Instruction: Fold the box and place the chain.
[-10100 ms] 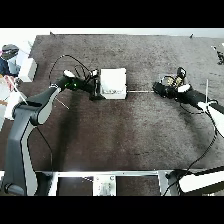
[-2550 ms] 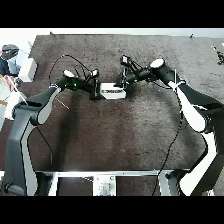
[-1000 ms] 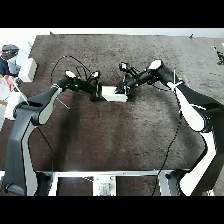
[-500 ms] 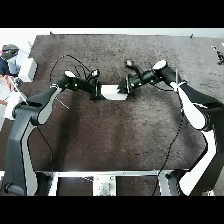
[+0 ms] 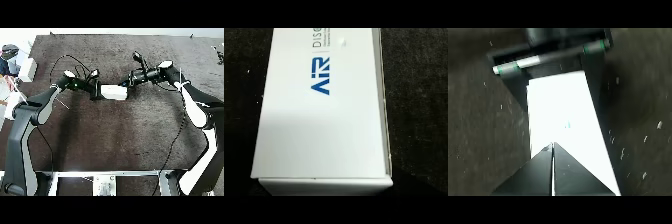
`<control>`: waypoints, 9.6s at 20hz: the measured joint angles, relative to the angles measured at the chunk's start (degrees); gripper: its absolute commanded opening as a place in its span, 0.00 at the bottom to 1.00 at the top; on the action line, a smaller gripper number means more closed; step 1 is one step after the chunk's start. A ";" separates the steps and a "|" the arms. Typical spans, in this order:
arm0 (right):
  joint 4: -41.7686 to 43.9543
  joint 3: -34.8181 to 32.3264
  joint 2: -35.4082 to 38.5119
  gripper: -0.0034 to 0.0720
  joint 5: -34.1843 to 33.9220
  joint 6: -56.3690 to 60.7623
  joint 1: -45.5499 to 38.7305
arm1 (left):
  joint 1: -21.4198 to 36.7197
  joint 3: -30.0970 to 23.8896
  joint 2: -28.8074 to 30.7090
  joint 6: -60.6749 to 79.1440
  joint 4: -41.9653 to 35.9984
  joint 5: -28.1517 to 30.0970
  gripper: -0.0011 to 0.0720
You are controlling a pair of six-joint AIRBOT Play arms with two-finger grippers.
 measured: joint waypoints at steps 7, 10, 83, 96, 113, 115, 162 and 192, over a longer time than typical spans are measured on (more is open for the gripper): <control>-7.78 0.02 -1.27 0.06 -0.31 5.57 1.36 | 0.00 0.02 0.00 0.09 0.15 -0.26 0.65; -11.56 0.11 -1.66 0.06 -1.01 7.04 2.43 | 0.00 0.02 0.00 0.42 0.22 -0.33 0.65; 2.19 -63.28 68.89 0.06 -36.74 8.63 -9.90 | -0.04 0.00 -0.02 -0.22 -2.27 -1.51 0.03; 2.05 -66.45 70.40 0.06 -40.61 8.22 -10.05 | 3.58 0.83 14.10 -16.59 -3.69 19.26 0.02; 2.03 -66.51 70.29 0.06 -41.00 8.26 -10.05 | 17.77 -12.17 20.57 -74.51 33.94 45.68 0.02; 2.03 -66.53 70.25 0.06 -41.11 8.26 -10.05 | 18.23 -15.69 20.61 -76.00 34.60 49.40 0.02; 4.28 -67.54 78.55 0.06 -48.37 12.70 -9.94 | 19.82 -36.92 59.14 -71.63 32.35 62.51 0.03; -1.84 -86.07 103.97 0.06 -62.64 15.80 -9.94 | -4.76 -93.53 108.74 -72.00 32.13 76.24 0.03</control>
